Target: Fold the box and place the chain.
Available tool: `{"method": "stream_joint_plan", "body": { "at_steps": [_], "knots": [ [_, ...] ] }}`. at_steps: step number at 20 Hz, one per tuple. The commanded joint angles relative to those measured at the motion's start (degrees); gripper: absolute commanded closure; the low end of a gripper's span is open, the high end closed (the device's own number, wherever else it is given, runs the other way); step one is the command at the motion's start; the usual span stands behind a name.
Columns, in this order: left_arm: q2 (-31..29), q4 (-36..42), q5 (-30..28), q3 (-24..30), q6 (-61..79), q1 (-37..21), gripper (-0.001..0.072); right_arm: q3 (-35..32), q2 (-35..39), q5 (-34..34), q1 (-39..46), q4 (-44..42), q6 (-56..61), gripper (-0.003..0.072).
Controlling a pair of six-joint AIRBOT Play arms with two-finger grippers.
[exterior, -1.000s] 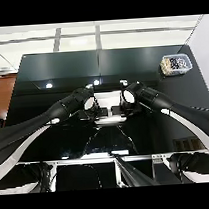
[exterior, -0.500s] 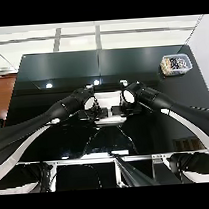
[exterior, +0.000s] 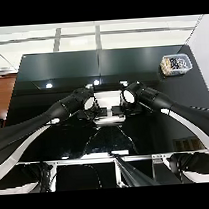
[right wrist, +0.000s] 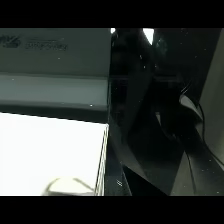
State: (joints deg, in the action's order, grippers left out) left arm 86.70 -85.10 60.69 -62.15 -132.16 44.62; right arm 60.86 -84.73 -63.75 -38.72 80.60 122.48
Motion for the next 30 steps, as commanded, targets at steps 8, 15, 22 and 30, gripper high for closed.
{"method": "stream_joint_plan", "body": {
  "at_steps": [8,15,22,30],
  "knots": [
    [0.0,0.1,0.1,0.0,0.0,0.0,0.0679,0.0,0.0,0.1,0.0,0.0,-0.5,0.0657],
    [0.0,0.1,0.1,0.0,0.0,0.0,0.0679,0.0,0.1,1.0,0.2,-0.8,-2.2,0.0305],
    [0.0,0.1,0.7,0.0,0.0,0.0,0.0679,0.0,8.2,-4.5,1.0,7.7,-8.4,0.0269],
    [0.0,0.1,1.2,0.0,0.0,0.0,0.0679,0.0,31.1,-0.3,5.3,31.7,-9.1,0.0267]
  ]
}}
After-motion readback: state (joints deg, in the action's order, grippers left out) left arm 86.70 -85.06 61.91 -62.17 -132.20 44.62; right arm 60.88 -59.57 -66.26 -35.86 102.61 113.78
